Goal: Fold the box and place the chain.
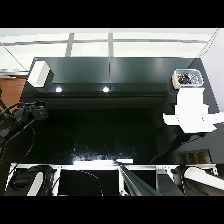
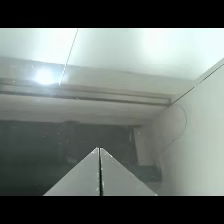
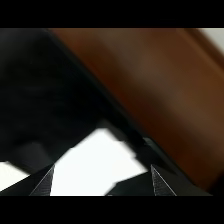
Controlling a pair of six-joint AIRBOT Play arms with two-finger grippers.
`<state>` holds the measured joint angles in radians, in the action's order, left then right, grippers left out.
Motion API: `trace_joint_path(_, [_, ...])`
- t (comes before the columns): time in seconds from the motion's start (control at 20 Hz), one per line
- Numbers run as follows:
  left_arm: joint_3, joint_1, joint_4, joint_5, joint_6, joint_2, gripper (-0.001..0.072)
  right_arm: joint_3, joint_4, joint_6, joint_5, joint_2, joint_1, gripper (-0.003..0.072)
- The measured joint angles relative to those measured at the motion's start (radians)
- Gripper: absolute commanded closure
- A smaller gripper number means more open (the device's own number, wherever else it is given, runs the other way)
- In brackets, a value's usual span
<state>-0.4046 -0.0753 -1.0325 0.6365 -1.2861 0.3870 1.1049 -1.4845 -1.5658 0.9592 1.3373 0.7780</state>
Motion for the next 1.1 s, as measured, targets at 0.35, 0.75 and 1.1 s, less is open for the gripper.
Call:
trace_joint_path(0.35, [0.0, 0.0, 0.002, -0.007, 0.0, 0.0, 0.068, 0.259, 0.151, 0.264, 0.298, 0.261, 0.131, -0.0034])
trace_joint_path(0.75, [0.0, 0.0, 0.002, -0.008, 0.0, 0.0, 0.068, 0.297, 0.256, 0.611, 0.433, 0.364, 0.113, 0.041])
trace_joint_path(1.1, [0.0, 0.0, 0.002, -0.007, 0.0, 0.0, 0.068, 0.299, 0.345, 0.673, 0.503, 0.373, 0.106, 0.0675])
